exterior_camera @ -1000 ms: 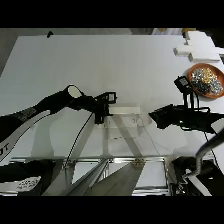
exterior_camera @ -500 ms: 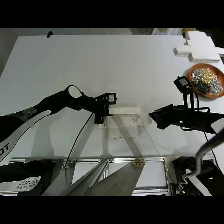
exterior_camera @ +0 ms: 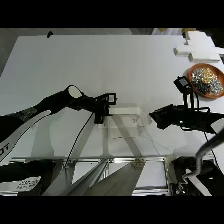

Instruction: Fold the box and place the chain.

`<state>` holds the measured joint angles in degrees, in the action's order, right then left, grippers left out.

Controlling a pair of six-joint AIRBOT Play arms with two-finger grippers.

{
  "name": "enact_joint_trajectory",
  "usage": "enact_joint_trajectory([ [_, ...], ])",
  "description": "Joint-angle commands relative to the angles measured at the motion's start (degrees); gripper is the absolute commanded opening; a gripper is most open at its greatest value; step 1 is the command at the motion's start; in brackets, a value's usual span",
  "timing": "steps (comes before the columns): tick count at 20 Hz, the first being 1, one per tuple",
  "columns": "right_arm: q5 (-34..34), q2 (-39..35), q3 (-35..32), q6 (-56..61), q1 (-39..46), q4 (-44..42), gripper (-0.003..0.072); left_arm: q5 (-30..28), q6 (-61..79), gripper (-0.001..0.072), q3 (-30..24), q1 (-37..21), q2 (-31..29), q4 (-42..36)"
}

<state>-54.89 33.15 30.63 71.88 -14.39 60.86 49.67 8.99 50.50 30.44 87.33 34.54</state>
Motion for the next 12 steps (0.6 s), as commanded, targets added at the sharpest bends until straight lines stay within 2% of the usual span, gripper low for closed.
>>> enact_joint_trajectory([
  [1,-0.1,0.0,0.0,0.0,-0.1,0.5,0.0322,0.0,0.0,0.0012,0.0,0.0,0.0,-0.1],
  [12,-1.9,0.0,0.0,-0.5,-0.1,2.4,0.0322,0.0,0.0,0.0012,0.0,0.0,0.0,-0.1],
])
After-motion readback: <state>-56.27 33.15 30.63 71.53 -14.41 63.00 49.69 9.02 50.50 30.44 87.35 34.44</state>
